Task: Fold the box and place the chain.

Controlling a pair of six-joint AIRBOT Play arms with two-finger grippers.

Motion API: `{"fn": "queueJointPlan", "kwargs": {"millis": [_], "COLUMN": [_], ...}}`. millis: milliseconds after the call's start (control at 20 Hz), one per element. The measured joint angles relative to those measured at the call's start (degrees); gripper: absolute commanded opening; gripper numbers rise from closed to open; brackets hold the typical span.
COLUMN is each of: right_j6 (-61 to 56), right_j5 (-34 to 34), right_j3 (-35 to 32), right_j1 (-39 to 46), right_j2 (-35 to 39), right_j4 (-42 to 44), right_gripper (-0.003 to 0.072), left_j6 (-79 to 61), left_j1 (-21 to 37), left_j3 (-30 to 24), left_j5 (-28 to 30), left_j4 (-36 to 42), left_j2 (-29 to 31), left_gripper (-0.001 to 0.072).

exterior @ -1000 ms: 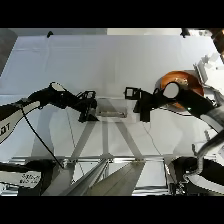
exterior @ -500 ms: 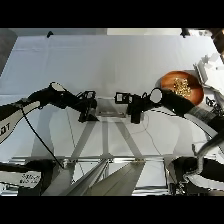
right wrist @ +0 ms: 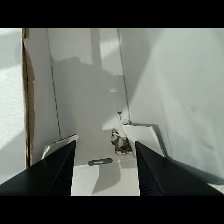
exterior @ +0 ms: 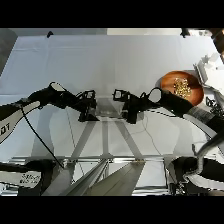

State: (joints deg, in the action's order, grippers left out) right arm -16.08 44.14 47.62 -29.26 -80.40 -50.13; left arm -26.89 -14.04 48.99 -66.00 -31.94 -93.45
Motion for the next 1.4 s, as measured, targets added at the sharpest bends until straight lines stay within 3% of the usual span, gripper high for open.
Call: {"fn": "queueJointPlan", "kwargs": {"millis": [50, 100, 200, 550, 800, 1000, 1200, 1400], "right_j6": [0.0, 0.0, 0.0, -4.2, -17.0, -27.5, -38.4, -47.2], "right_j5": [0.0, 0.0, -0.3, 1.9, 3.2, 4.5, 7.4, 8.9], "right_j3": [0.0, 0.0, 0.0, 0.0, 0.0, -0.8, -5.3, -13.3], "right_j1": [0.0, 0.0, 0.0, 0.0, 1.3, 7.1, 15.6, 20.5], "right_j2": [0.0, 0.0, 0.0, 3.9, 14.4, 24.2, 30.2, 30.4], "right_j4": [0.2, 0.4, 0.5, -4.8, -15.6, -18.9, -19.8, -18.4], "right_gripper": [0.0410, 0.0318, 0.0031, 0.0018, 0.0018, 0.0018, 0.0014, 0.0011], "left_j6": [0.0, 0.0, 0.0, -0.1, -0.1, -0.1, -0.1, -0.1], "left_j1": [0.0, 0.0, 0.0, 0.0, 0.0, 0.0, 0.0, 0.0], "left_j3": [0.0, 0.0, 0.0, 0.0, 0.0, 0.0, 0.0, 0.0], "left_j5": [0.0, 0.0, -0.3, -0.3, -0.3, -0.2, -0.2, -0.2], "left_j4": [0.0, 0.0, 0.0, 0.0, 0.0, 0.0, 0.0, 0.0], "left_j2": [0.0, 0.0, 0.0, 0.0, 0.0, 0.0, 0.0, 0.0], "left_gripper": [0.0154, 0.0154, 0.0154, 0.0154, 0.0154, 0.0154, 0.0154, 0.0154]}}
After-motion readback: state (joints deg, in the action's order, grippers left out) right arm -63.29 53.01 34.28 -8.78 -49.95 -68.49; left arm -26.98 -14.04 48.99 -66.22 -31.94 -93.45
